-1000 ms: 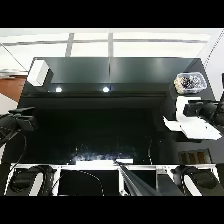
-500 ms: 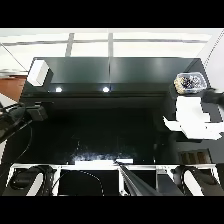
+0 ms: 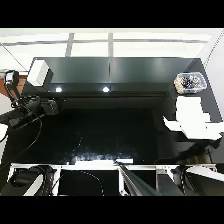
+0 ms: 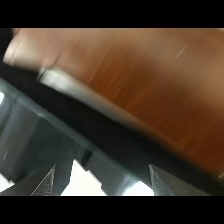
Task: Fold the box and place the chain.
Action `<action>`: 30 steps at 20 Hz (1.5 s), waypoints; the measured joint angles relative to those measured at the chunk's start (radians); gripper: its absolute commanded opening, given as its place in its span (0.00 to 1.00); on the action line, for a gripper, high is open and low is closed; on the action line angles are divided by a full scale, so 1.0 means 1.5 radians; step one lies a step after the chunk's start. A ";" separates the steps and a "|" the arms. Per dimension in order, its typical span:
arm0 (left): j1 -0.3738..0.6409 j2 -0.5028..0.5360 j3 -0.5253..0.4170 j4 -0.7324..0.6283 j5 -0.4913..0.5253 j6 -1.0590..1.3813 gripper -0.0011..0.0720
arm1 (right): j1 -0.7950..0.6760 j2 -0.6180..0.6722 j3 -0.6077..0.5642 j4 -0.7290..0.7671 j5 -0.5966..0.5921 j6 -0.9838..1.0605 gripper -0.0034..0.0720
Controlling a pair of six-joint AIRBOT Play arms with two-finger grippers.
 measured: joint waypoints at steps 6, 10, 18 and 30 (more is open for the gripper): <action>-0.018 -0.012 0.000 -0.001 0.004 0.000 0.98 | -0.087 -0.152 0.053 0.145 0.228 -0.148 0.98; -0.021 -0.013 0.000 -0.003 0.004 0.000 0.98 | -0.053 -0.221 0.077 0.154 0.287 -0.188 0.76; -0.021 -0.013 0.000 -0.003 0.004 0.000 0.98 | 0.044 -0.273 0.124 0.074 0.324 -0.205 0.34; -0.021 -0.013 0.000 -0.003 0.004 0.000 0.98 | 0.126 -0.260 0.122 0.145 0.403 -0.230 0.11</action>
